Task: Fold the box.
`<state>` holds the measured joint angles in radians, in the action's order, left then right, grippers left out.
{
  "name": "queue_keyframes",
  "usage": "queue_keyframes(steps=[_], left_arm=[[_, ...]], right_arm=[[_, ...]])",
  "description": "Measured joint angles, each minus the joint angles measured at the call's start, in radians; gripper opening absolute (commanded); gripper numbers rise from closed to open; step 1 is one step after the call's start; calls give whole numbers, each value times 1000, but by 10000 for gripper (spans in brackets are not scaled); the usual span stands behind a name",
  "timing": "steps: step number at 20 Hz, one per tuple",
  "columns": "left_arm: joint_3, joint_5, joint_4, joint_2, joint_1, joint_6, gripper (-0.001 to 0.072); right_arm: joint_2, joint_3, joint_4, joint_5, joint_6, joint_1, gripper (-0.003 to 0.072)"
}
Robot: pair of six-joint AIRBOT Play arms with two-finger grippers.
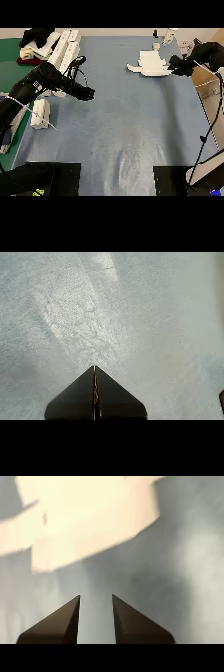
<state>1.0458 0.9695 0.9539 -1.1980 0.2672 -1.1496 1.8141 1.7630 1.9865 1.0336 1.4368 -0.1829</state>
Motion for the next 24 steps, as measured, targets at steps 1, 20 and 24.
queue_keyframes(steps=[1,20,24], left_arm=[[0,0,0,0,0,0,13],[0,0,0,0,0,0,13],[0,0,0,0,0,0,13]], right_arm=[[58,63,15,7,-1,-25,325],[322,284,343,53,97,-71,-4],[250,235,286,172,52,-22,-4]])
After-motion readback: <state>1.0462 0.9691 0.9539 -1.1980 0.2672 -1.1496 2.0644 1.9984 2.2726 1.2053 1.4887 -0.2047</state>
